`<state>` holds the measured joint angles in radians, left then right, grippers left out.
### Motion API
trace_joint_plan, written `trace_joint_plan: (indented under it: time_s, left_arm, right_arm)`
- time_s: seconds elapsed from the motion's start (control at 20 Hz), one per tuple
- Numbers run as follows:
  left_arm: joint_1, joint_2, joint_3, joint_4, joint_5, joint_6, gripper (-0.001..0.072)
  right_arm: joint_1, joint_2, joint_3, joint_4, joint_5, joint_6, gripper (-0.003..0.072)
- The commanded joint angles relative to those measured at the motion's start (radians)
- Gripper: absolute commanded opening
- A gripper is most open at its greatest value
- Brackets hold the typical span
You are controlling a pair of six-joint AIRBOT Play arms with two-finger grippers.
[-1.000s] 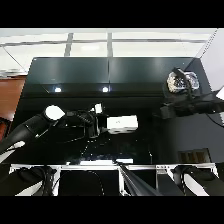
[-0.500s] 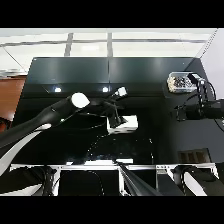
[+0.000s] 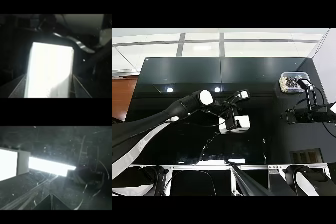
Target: Fold the box and place the chain.
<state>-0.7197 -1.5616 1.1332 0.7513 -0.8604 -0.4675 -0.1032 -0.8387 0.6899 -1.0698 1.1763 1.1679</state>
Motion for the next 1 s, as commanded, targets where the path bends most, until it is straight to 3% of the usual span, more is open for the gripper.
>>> trace_joint_plan:
  time_s: [0.0,0.15,0.45,0.6,0.65,0.7,0.75,0.95]
  left_arm:
    - [-0.001,-0.005,0.005,0.027,-0.055,-0.01,0.0719]
    - [-0.003,-0.005,0.012,0.05,-0.077,-0.009,0.0719]
    - [-0.062,-0.007,0.043,0.223,-0.086,-0.023,0.0719]
    - [-0.115,-0.024,0.043,0.368,-0.075,-0.146,0.0716]
    - [-0.134,-0.026,0.043,0.445,-0.071,-0.199,0.069]
    - [-0.148,-0.025,0.049,0.51,-0.075,-0.256,0.0552]
    - [-0.153,-0.019,0.068,0.563,-0.095,-0.337,0.0293]
    - [-0.043,0.09,0.141,0.631,-0.156,-0.501,0.029]
  right_arm:
    - [-0.001,0.0,-0.003,-0.001,-0.003,0.0,0.0016]
    - [-0.001,0.0,-0.003,-0.001,-0.003,0.003,0.0016]
    - [-0.001,0.001,-0.003,-0.001,-0.003,0.005,0.0016]
    - [-0.001,0.0,-0.003,-0.001,-0.003,0.007,0.0016]
    - [-0.001,0.001,-0.003,-0.001,-0.004,0.007,0.0016]
    - [-0.001,0.001,-0.003,-0.001,-0.006,0.008,0.0016]
    - [-0.001,0.001,-0.003,-0.001,-0.01,0.012,0.0016]
    - [-0.001,0.0,-0.003,0.0,-0.014,0.034,0.0016]
